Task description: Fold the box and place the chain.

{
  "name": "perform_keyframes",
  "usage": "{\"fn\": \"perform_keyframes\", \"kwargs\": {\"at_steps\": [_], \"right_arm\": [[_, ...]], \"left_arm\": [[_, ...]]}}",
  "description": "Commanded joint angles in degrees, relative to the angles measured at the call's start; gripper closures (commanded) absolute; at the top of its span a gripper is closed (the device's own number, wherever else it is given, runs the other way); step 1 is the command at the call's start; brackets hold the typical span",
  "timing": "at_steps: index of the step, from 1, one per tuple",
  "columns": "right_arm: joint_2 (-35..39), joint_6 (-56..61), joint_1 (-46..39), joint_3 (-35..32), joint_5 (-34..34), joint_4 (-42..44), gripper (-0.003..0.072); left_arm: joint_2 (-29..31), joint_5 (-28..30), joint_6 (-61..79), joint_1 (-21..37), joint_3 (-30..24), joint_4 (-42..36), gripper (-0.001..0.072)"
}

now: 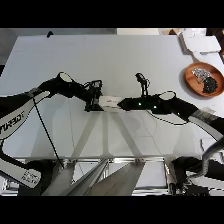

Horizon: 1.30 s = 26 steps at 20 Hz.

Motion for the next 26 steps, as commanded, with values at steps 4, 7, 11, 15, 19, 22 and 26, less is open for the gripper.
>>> {"fn": "perform_keyframes", "kwargs": {"at_steps": [4, 7, 11, 15, 19, 22, 26], "right_arm": [[3.19, 0.17, -0.04, 0.02, 2.97, -0.26, 0.0671], [8.90, 0.46, -3.26, 0.31, 7.08, -0.33, 0.0671], [17.11, 4.59, -10.99, 0.31, 15.23, -7.93, 0.0671], [20.81, 15.96, -15.89, 0.31, 24.98, -33.16, 0.0671], [20.87, 32.92, -16.41, 0.31, 26.01, -57.05, 0.0670], [20.85, 45.94, -16.41, 0.31, 24.68, -65.09, 0.0670], [20.85, 57.48, -16.41, 0.31, 21.86, -66.60, 0.0670]], "left_arm": [[0.02, -0.02, -0.07, 0.02, 0.02, -0.02, 0.0435], [0.02, -0.02, -0.07, 0.02, 0.02, -0.02, 0.0435], [0.02, -0.02, -0.07, 0.02, 0.02, -0.02, 0.0435], [0.02, -0.02, -0.07, 0.02, 0.02, -0.02, 0.0435], [0.02, -0.02, -0.07, 0.02, 0.02, -0.02, 0.0435], [0.02, -0.02, -0.07, 0.02, 0.02, -0.02, 0.0435], [0.02, -0.02, -0.07, 0.02, 0.02, -0.02, 0.0435]]}}
